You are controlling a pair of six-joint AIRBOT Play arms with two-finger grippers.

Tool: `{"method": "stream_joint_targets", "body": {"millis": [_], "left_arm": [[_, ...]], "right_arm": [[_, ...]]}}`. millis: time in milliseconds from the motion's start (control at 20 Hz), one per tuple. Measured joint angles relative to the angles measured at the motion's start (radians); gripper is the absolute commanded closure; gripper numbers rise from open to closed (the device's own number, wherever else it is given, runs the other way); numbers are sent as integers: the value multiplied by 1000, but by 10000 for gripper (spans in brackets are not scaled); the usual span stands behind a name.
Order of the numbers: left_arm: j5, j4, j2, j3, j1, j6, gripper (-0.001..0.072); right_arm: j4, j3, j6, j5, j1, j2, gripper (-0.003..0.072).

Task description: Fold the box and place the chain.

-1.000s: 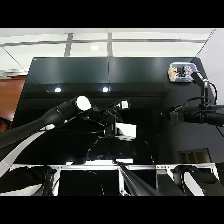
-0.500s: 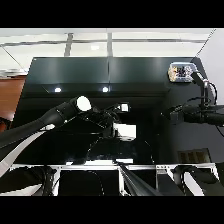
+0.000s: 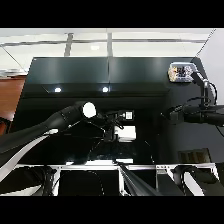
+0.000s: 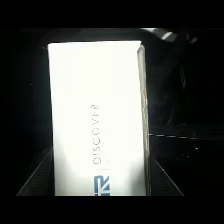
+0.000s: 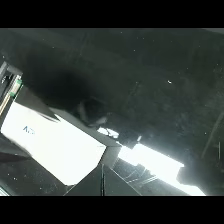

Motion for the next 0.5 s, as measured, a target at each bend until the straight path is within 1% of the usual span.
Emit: {"method": "stream_joint_targets", "body": {"millis": [50,100,150,250,350,500], "left_arm": [[19,13,0,1,-7,-19,167],[33,22,0,2,-11,-36,337],[45,31,0,5,-15,-50,414],[47,53,1,19,-17,-99,422],[42,106,11,48,-11,-179,422],[12,275,41,106,43,-360,419]], "right_arm": [[0,0,0,-4,0,0,671],[0,0,2,-11,0,0,671],[0,0,5,-19,0,0,671],[0,0,10,-35,0,0,671],[-1,0,13,-44,0,0,671],[-5,0,16,-51,0,0,671]]}}
